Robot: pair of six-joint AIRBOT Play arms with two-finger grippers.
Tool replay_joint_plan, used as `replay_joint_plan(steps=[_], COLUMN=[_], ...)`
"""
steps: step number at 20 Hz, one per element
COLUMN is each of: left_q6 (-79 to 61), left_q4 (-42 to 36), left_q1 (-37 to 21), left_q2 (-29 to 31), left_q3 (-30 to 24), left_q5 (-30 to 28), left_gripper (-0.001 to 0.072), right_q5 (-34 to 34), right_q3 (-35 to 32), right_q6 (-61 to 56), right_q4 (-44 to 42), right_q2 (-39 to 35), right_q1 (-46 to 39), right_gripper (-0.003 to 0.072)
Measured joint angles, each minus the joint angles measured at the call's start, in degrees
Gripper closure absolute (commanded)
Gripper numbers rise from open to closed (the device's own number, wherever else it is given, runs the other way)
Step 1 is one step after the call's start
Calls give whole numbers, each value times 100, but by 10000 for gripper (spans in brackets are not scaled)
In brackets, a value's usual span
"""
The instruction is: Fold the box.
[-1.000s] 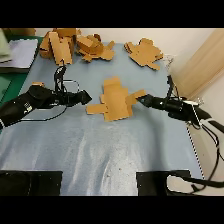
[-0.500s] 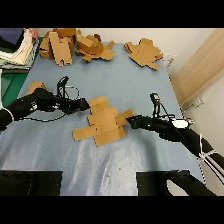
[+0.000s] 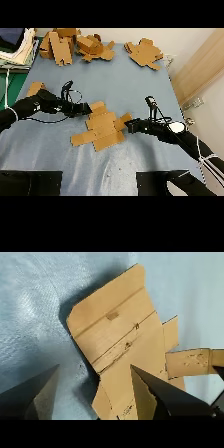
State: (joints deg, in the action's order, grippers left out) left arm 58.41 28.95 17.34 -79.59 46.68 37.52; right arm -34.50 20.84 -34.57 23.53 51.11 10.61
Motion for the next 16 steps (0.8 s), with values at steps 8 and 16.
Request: replay_joint_plan(steps=[8, 16], left_q6=[-837, -1663], left_q4=[-1045, -1725], left_q1=[195, 234], left_q2=[-365, -605], left_q3=[0, 0], left_q5=[170, 334], left_gripper=[20, 264], right_q5=[50, 90], right_q3=[0, 0], right_q6=[-251, -315], right_q4=[127, 133], right_q2=[-7, -7], right_q1=[37, 131], right_gripper=[686, 686])
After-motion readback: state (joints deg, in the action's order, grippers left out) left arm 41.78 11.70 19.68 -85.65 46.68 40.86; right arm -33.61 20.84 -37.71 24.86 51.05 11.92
